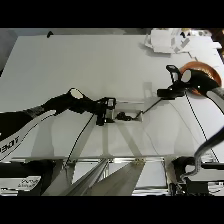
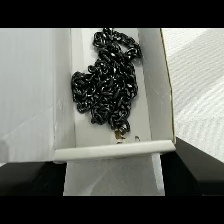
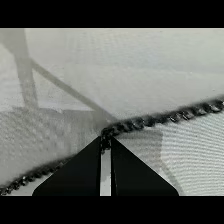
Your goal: Fold the box and place the chain.
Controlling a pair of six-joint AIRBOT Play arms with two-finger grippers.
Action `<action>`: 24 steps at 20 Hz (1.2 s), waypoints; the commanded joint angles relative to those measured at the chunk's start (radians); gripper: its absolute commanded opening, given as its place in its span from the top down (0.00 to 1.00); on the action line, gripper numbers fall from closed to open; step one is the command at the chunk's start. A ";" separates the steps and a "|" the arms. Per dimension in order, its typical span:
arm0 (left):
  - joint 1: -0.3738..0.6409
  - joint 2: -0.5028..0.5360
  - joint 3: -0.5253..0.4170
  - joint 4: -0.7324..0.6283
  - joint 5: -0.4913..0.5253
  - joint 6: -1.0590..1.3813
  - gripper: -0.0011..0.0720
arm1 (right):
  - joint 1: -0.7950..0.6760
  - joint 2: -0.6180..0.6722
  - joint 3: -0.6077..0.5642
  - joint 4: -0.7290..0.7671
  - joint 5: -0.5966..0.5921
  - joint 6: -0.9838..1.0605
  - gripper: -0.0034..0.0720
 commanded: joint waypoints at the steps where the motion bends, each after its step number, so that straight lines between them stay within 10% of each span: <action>1: 0.000 0.001 0.000 0.000 0.001 0.000 0.64 | 0.001 0.006 -0.001 0.005 0.069 -0.037 0.94; 9: 0.000 0.001 0.000 0.000 0.000 0.000 0.64 | 0.001 0.346 -0.001 0.032 0.263 -0.086 0.94; 15: 0.000 0.001 0.000 0.000 0.000 0.000 0.64 | 0.001 0.574 -0.002 0.463 0.450 -0.254 0.94; 24: 0.000 0.001 0.000 0.000 0.000 0.000 0.64 | 0.247 0.671 -0.003 0.629 0.351 -0.344 0.94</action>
